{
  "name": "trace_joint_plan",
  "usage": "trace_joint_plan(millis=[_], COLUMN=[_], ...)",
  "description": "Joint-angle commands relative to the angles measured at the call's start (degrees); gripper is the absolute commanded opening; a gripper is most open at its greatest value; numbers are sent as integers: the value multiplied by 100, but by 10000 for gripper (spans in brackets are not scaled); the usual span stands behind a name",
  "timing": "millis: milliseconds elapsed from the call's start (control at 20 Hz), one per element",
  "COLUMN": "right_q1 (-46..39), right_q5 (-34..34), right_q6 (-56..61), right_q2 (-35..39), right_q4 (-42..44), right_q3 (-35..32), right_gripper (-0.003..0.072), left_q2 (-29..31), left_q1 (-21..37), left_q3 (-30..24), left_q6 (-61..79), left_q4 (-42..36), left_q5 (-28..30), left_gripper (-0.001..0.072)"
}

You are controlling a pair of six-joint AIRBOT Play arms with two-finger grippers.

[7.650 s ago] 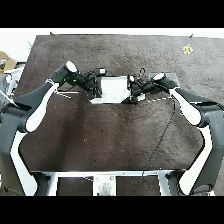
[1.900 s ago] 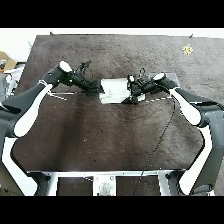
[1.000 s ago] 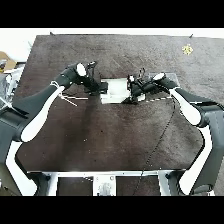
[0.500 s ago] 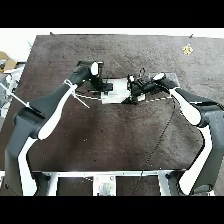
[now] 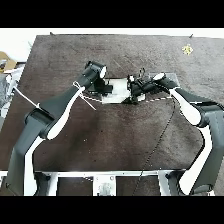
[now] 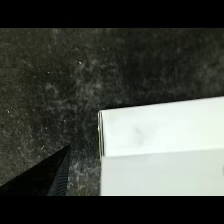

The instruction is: Fold the box and place the chain.

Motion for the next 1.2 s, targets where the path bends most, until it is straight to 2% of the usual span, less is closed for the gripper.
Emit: trace_joint_plan(millis=[0,300,350,550,600,650,950,1000,1050,1100,1150], right_q1=[0,0,0,0,0,0,0,0,0,0,0], right_q5=[0,0,2,0,0,0,0,0,0,0,0], right_q6=[0,0,0,0,0,0,0,0,0,0,0], right_q2=[-2,-2,-2,-2,-2,-2,-2,-2,-2,-2,-2], right_q4=[0,0,0,0,0,0,0,0,0,0,0], right_q3=[4,4,4,4,4,4,4,4,4,4,4], right_gripper=[439,439,439,439,439,439,439,439,439,439,439], left_q2=[-44,-146,-146,-164,-168,-168,-168,-168,-166,-160,-146], left_q1=[-94,-149,-166,-201,-201,-201,-199,-199,-199,-199,-199], left_q3=[20,20,20,20,20,20,20,20,20,20,22], left_q6=[-282,-492,-584,-684,-723,-719,-721,-719,-710,-595,-544], left_q4=[271,339,431,483,507,560,540,507,433,387,365], left_q5=[144,186,203,258,243,251,378,404,435,466,450], left_gripper=[362,332,206,200,133,9,10,48,309,445,445])
